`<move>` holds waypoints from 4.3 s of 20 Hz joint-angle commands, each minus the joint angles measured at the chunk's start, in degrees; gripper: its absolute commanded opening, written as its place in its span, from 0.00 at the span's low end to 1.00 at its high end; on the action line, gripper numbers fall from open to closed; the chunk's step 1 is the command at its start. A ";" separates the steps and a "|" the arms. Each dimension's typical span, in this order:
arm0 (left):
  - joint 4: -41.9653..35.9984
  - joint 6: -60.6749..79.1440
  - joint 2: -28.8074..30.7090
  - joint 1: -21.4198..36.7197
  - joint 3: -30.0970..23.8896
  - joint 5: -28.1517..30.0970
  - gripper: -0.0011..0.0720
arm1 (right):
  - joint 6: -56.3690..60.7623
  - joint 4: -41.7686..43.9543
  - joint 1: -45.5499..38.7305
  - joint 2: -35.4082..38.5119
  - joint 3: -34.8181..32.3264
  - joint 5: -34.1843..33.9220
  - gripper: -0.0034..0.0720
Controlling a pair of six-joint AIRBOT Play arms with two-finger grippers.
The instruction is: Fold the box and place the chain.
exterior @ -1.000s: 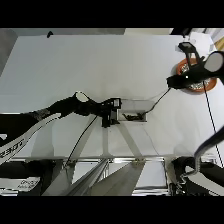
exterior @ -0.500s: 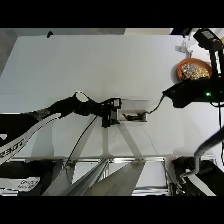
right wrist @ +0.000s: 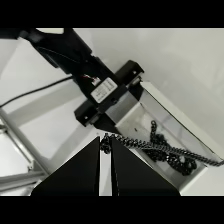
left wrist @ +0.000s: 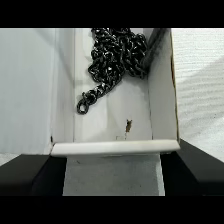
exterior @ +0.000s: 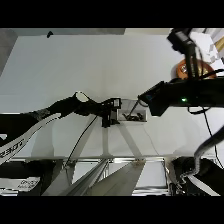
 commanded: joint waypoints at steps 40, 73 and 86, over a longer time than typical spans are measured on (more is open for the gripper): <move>0.02 0.02 0.02 0.04 0.00 0.02 0.20 | 5.20 -22.08 -25.99 -40.22 -4.92 -20.33 0.44; 0.02 0.02 0.02 0.04 0.00 0.02 0.20 | 5.88 -15.06 -25.92 -41.11 -4.81 -20.20 0.27; 0.02 0.02 0.02 0.04 0.00 0.02 0.20 | -0.39 -17.44 -25.92 -18.78 -4.81 -10.49 0.07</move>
